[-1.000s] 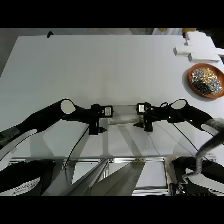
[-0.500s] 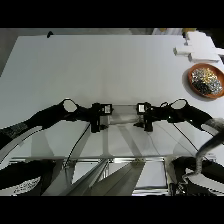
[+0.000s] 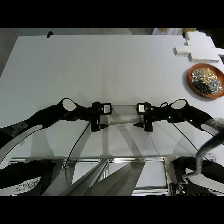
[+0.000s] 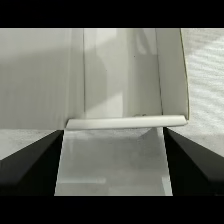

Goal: Fold the box and place the chain.

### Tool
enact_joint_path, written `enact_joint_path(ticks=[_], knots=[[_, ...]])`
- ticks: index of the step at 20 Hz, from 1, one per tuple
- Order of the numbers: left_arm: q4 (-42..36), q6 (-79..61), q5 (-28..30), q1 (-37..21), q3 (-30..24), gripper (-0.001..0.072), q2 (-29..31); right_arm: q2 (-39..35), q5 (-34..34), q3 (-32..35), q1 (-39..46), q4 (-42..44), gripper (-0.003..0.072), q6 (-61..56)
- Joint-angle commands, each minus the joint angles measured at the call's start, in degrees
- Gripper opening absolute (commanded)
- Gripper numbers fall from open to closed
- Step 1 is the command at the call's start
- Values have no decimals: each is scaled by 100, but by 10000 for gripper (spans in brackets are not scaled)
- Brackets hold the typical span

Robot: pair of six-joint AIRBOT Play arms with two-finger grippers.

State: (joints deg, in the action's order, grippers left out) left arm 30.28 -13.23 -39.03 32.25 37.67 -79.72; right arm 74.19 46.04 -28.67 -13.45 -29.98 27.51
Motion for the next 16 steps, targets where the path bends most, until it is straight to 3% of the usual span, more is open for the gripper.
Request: enact_joint_path(ticks=[1,16], knots=[[-101,-225,-103,0,-2,699,-20,-2,0,-2,0,2,409,-2],[-118,-216,-293,-46,-2,704,-15,-2,2,-2,0,2,409,-2]])
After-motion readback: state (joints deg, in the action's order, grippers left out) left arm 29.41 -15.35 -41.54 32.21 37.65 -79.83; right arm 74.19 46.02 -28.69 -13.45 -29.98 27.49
